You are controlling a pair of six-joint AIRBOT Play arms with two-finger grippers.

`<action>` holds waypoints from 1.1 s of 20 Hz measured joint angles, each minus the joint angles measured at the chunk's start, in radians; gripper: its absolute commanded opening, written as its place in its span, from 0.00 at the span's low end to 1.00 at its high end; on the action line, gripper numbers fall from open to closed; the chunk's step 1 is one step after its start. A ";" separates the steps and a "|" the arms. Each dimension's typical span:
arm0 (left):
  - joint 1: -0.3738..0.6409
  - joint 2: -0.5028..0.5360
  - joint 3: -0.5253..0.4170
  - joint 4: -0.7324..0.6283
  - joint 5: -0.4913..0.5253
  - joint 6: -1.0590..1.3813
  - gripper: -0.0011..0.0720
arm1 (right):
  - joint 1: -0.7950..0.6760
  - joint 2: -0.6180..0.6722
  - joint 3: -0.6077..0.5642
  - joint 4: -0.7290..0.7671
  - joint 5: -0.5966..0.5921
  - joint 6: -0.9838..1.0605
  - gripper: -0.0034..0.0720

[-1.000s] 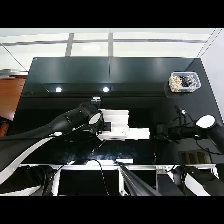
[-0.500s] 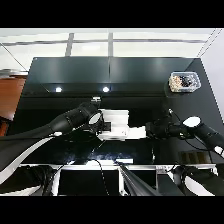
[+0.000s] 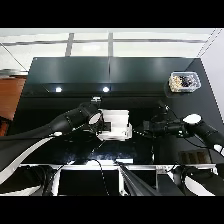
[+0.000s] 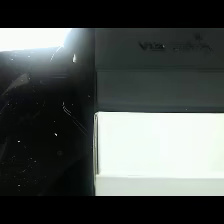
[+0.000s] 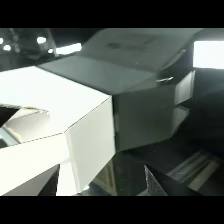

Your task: Fold the box and place the chain.

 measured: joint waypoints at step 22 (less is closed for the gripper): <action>0.000 0.000 0.000 0.000 -0.007 0.003 0.06 | 0.470 -0.001 0.179 -0.389 -0.289 0.617 0.59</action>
